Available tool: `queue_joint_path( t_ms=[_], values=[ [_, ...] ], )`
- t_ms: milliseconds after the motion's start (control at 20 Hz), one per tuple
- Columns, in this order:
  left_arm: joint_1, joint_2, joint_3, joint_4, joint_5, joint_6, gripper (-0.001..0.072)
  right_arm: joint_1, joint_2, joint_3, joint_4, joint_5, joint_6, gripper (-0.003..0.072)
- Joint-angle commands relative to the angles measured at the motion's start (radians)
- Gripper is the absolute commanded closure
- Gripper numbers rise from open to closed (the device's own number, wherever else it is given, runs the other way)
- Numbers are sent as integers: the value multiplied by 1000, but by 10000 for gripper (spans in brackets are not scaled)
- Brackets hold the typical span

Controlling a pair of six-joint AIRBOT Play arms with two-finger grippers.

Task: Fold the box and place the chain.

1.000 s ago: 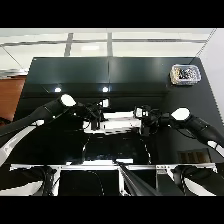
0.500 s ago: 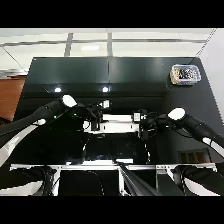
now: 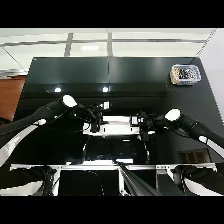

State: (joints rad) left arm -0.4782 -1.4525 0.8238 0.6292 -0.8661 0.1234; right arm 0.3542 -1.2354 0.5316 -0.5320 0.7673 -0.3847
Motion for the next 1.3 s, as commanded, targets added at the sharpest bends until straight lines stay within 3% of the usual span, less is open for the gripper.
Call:
queue_joint_path(
  t_ms=[0, 1250],
  values=[
    [0, 0, 0, 0, -3, 0, 678, 1, -2, 0, -4, -1, 11, -20],
    [0, 0, 0, 0, -2, 0, 678, -9, -14, 0, -15, -18, 51, -19]
  ],
)
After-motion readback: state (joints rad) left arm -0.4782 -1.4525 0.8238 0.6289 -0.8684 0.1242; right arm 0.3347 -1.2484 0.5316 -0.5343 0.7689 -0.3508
